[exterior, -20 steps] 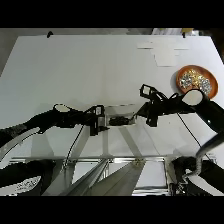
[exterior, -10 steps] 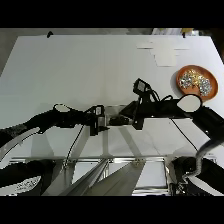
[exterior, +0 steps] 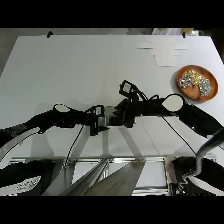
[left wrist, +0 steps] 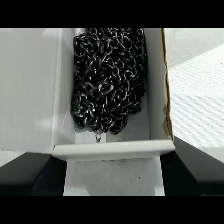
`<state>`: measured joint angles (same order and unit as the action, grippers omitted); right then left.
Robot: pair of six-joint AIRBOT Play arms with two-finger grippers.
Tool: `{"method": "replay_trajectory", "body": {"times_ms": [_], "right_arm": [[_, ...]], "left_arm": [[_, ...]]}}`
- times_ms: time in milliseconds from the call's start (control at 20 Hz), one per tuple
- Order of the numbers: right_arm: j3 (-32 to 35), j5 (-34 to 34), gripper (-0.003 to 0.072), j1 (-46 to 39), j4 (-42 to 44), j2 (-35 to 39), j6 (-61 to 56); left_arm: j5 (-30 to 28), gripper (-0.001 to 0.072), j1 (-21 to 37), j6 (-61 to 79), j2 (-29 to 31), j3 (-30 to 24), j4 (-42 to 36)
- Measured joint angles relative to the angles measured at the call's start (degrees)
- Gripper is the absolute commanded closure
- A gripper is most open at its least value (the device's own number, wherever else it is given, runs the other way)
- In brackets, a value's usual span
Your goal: Fold the box and place the chain.
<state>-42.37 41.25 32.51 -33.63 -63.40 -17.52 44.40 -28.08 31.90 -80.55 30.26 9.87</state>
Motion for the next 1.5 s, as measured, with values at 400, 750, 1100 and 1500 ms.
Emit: {"method": "replay_trajectory", "body": {"times_ms": [400,750,1100,1500], "right_arm": [[-11.10,5.84,0.0656,-7.67,-10.49,-5.92,-2.16],[-12.28,14.53,0.0639,-9.25,-13.40,-11.54,-0.13],[-10.73,20.00,0.0583,-5.22,-13.99,-9.09,8.44],[-8.07,20.15,0.0408,-0.61,-16.26,-7.58,11.67]], "left_arm": [[0.00,0.0642,0.00,0.00,0.00,0.00,0.00],[0.00,0.0642,0.00,0.00,0.00,0.00,0.00],[0.00,0.0642,0.00,0.02,0.00,0.00,0.00],[0.00,0.0642,0.00,0.02,0.00,0.00,0.00]]}}
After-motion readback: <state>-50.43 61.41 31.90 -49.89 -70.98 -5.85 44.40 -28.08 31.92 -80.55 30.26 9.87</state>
